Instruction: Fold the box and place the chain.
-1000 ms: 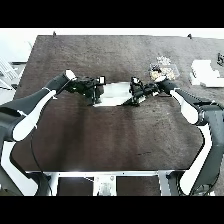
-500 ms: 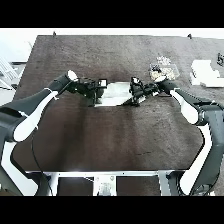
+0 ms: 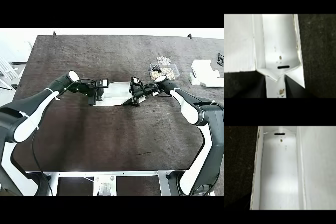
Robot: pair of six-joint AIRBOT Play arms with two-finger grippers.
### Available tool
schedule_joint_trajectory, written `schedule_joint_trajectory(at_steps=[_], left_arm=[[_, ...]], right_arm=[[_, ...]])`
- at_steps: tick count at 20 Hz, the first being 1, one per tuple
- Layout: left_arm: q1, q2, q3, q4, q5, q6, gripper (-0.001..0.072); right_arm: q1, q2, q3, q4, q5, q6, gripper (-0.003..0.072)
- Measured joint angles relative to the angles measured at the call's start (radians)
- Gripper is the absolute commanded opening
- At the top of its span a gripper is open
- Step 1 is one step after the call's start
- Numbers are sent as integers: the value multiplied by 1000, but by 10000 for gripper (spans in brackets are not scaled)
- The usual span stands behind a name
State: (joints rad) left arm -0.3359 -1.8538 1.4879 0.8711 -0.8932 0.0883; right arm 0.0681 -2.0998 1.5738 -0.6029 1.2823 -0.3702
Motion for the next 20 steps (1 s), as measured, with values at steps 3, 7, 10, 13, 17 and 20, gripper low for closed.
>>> schedule_joint_trajectory(at_steps=[3, 7, 10, 13, 17, 20], left_arm=[[-14, 0, 0, -7, 0, 6, 290], [-30, 0, 0, -30, 2, 30, 290], [-34, 0, 0, -43, 17, 39, 291], [-35, 0, -1, -79, 30, 60, 504], [-36, 0, 0, -129, 32, 72, 506], [-36, 0, 0, -143, 17, 74, 720]], right_arm=[[0, 0, 0, 0, 0, 0, 456], [0, 0, 0, 0, 0, 0, 457], [0, 0, 0, 0, 0, 0, 457], [0, 0, 0, 0, 0, -1, 457], [0, 0, 0, 0, 0, -1, 456], [0, 0, 0, 0, 0, -2, 456]])
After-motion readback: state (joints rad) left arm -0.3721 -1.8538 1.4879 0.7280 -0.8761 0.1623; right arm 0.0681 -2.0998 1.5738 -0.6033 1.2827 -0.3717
